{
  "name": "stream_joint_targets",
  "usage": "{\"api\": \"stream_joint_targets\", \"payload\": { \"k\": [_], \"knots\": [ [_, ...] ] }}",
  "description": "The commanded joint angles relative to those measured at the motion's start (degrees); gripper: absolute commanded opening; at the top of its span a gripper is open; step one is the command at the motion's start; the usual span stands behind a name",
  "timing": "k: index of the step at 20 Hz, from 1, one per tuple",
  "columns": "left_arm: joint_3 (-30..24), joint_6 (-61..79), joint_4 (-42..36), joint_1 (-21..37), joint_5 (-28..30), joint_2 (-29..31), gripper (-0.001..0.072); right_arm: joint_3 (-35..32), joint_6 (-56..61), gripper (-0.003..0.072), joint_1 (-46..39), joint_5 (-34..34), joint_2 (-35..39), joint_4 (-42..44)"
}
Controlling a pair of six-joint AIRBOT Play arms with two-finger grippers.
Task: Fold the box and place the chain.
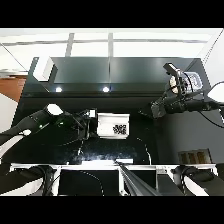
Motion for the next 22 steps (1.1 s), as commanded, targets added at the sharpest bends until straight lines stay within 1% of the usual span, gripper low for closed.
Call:
{"api": "stream_joint_targets", "payload": {
  "k": [1,6,9,22],
  "knots": [
    [0.1,0.3,0.0,-0.4,-0.3,0.0,0.0713,0.0,0.0,0.0574,0.0,0.0,0.0,0.0],
    [0.1,1.4,-0.3,-2.0,0.4,0.0,0.0713,0.0,0.0,0.0574,0.0,0.0,0.0,0.0],
    [0.1,1.4,-1.9,-2.0,0.5,0.0,0.0714,0.0,0.0,0.0574,0.0,0.0,0.0,0.0],
    [0.1,-0.5,-1.9,-2.0,0.7,1.2,0.0718,0.0,0.0,0.0574,0.0,0.0,0.0,0.0]
  ]
}}
